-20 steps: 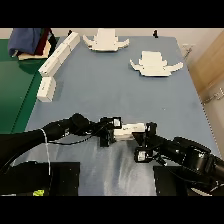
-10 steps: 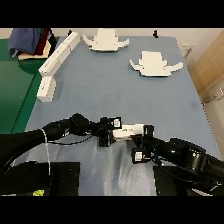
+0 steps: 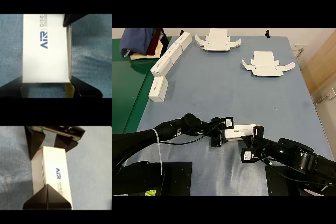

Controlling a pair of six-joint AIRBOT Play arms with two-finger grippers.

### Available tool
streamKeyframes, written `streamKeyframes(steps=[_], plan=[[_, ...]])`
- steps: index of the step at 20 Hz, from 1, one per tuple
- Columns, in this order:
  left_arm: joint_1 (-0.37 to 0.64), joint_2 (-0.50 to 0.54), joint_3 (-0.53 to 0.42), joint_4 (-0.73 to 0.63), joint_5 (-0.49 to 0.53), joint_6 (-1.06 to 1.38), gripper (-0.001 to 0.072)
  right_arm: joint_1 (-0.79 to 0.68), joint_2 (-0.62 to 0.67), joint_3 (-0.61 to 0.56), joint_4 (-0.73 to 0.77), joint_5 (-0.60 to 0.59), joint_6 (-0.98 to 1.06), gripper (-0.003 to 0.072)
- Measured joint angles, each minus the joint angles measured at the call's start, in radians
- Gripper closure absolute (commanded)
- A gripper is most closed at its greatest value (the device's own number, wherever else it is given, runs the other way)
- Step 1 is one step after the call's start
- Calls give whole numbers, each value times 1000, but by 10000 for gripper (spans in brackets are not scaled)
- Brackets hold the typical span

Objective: Fold the box.

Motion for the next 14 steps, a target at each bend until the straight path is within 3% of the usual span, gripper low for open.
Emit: streamKeyframes(steps=[7, 14], plan=[[0, 0, 0, 2, 0, 7, 193, 0, 7, 14, -1, 22, 0, 681], [0, 1, 0, -1, -1, 1, 194, -8, 182, 44, -34, 120, 4, 681]])
